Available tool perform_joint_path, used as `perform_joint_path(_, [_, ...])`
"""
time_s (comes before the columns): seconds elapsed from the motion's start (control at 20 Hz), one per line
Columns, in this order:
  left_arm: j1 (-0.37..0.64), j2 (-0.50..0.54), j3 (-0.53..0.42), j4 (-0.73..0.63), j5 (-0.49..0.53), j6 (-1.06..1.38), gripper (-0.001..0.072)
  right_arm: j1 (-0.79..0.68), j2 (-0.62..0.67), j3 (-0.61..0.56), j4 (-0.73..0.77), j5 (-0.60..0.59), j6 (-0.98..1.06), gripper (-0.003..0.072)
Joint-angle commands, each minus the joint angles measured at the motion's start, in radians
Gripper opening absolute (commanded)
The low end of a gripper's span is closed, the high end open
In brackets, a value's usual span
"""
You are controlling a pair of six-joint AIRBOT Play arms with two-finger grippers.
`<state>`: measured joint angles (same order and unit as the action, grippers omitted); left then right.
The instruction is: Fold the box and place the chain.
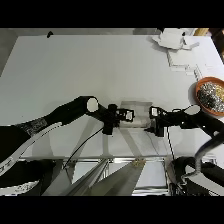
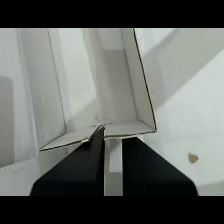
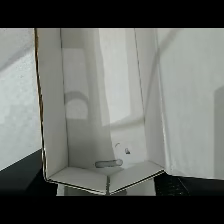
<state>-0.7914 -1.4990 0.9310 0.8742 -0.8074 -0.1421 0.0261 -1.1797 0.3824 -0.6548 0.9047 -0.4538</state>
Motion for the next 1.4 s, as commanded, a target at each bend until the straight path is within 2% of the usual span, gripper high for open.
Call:
perform_joint_path(0.0, [-0.014, -0.019, -0.001, -0.055, 0.046, 0.007, 0.0065, 0.000, 0.001, 0.000, 0.001, 0.000, 0.000, 0.0409])
perform_joint_path(0.25, [-0.026, -0.026, -0.001, -0.081, 0.071, 0.007, 0.0069, 0.000, 0.001, 0.000, 0.000, 0.001, 0.000, 0.0409])
perform_joint_path(0.3, [-0.026, -0.027, -0.001, -0.082, 0.071, 0.007, 0.0095, 0.000, 0.001, 0.000, 0.000, 0.001, 0.000, 0.0409])
perform_joint_path(0.35, [-0.026, -0.027, -0.001, -0.082, 0.071, 0.007, 0.0172, 0.000, 0.001, 0.000, 0.000, 0.001, 0.000, 0.0409])
perform_joint_path(0.45, [-0.027, -0.027, -0.001, -0.081, 0.071, 0.007, 0.0394, 0.000, 0.001, 0.000, 0.000, 0.000, 0.000, 0.0409])
perform_joint_path(0.5, [-0.027, -0.026, -0.001, -0.081, 0.071, 0.007, 0.0440, 0.000, 0.001, 0.000, 0.001, 0.000, 0.000, 0.0409])
perform_joint_path(0.65, [-0.027, -0.020, -0.001, -0.080, 0.063, 0.000, 0.0454, 0.000, 0.001, 0.000, 0.001, 0.000, 0.000, 0.0409])
perform_joint_path(0.75, [-0.024, 0.011, -0.001, -0.060, 0.039, -0.044, 0.0445, 0.000, 0.001, 0.000, 0.001, 0.000, 0.000, 0.0409])
perform_joint_path(0.8, [-0.016, 0.041, -0.001, -0.040, 0.025, -0.116, 0.0350, 0.000, 0.001, 0.000, 0.000, 0.000, 0.000, 0.0409])
perform_joint_path(0.9, [0.012, 0.111, -0.001, 0.030, -0.015, -0.332, 0.0046, 0.000, 0.001, 0.000, 0.001, 0.000, 0.000, 0.0409])
perform_joint_path(0.95, [0.033, 0.148, -0.001, 0.082, -0.044, -0.474, 0.0009, 0.000, 0.001, 0.000, 0.000, 0.000, 0.000, 0.0409])
perform_joint_path(1.1, [0.105, 0.230, -0.001, 0.220, -0.122, -0.916, 0.0009, 0.000, 0.001, 0.000, 0.000, 0.000, 0.000, 0.0409])
perform_joint_path(1.2, [0.158, 0.245, -0.003, 0.275, -0.151, -1.163, 0.0009, 0.000, 0.001, 0.000, 0.001, 0.000, 0.000, 0.0409])
perform_joint_path(1.35, [0.210, 0.228, -0.062, 0.251, -0.097, -1.429, 0.0008, 0.000, 0.001, 0.000, 0.001, 0.000, 0.000, 0.0409])
